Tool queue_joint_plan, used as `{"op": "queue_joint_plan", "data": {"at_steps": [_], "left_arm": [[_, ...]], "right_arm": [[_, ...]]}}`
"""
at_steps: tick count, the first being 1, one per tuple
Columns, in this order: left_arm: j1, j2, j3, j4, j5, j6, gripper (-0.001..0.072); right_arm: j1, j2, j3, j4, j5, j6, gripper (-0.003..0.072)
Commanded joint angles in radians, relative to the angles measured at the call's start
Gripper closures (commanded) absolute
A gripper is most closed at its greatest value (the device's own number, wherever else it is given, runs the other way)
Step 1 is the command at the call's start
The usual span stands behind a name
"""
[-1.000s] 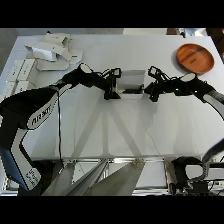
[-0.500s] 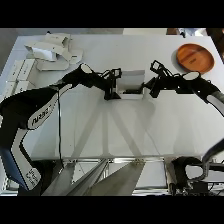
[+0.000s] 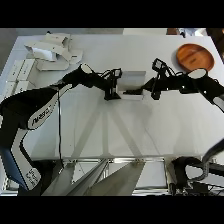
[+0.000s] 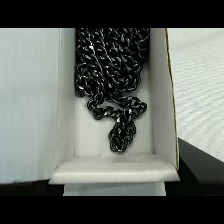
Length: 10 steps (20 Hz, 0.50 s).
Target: Fold the box and place the chain.
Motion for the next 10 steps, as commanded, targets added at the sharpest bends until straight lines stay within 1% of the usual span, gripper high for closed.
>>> {"op": "queue_joint_plan", "data": {"at_steps": [1, 2, 3, 4, 5, 8, 10], "left_arm": [[0.001, 0.000, 0.001, 0.000, 0.001, -0.001, 0.0271], [0.001, 0.000, 0.001, 0.000, 0.001, -0.001, 0.0271], [0.001, 0.000, 0.001, 0.000, 0.001, -0.001, 0.0271], [0.001, 0.000, 0.001, 0.000, 0.001, -0.001, 0.0271], [0.001, 0.000, 0.001, 0.000, 0.001, -0.001, 0.0271], [0.001, 0.000, 0.001, 0.000, 0.001, -0.001, 0.0271], [0.001, 0.000, 0.001, 0.000, 0.001, -0.001, 0.0271]], "right_arm": [[-0.001, 0.007, 0.000, 0.000, 0.114, 0.026, 0.0670], [-0.001, 0.007, 0.000, -0.002, 0.095, 0.063, 0.0669], [-0.003, 0.007, 0.000, -0.011, 0.063, 0.087, 0.0627], [-0.011, 0.007, 0.000, -0.010, 0.043, 0.087, 0.0462], [-0.023, 0.007, 0.000, -0.006, 0.040, 0.072, 0.0415], [-0.082, 0.007, 0.000, -0.037, 0.028, 0.050, 0.0415], [-0.118, 0.007, 0.000, -0.061, -0.017, 0.050, 0.0416]]}}
